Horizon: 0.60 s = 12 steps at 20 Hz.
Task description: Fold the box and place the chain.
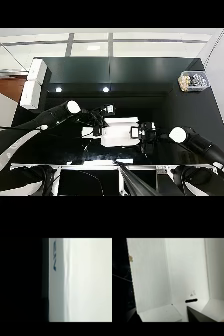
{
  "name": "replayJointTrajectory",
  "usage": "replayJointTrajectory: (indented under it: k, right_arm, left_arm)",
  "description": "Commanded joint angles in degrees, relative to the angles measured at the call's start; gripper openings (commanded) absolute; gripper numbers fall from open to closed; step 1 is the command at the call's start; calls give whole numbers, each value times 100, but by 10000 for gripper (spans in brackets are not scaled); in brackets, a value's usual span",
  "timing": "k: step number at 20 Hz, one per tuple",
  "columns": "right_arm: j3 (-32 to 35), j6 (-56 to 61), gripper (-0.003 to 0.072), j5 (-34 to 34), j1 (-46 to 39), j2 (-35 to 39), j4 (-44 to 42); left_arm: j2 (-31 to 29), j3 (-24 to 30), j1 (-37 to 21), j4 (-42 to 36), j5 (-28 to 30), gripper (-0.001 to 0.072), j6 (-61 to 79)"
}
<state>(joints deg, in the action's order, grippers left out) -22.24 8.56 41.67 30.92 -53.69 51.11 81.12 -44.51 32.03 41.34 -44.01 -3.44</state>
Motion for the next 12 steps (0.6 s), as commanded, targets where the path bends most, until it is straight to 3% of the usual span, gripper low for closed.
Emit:
replayJointTrajectory:
  k: [1,9,12]
  right_arm:
    - [-278,310,712,-61,24,44,42]
    - [-750,564,712,291,-693,313,442]
    - [-750,-44,713,164,-693,142,-160]
  left_arm:
    - [0,0,-4,-7,4,27,-2]
    - [0,0,-4,-7,2,27,-2]
    - [0,0,-4,-7,2,27,-2]
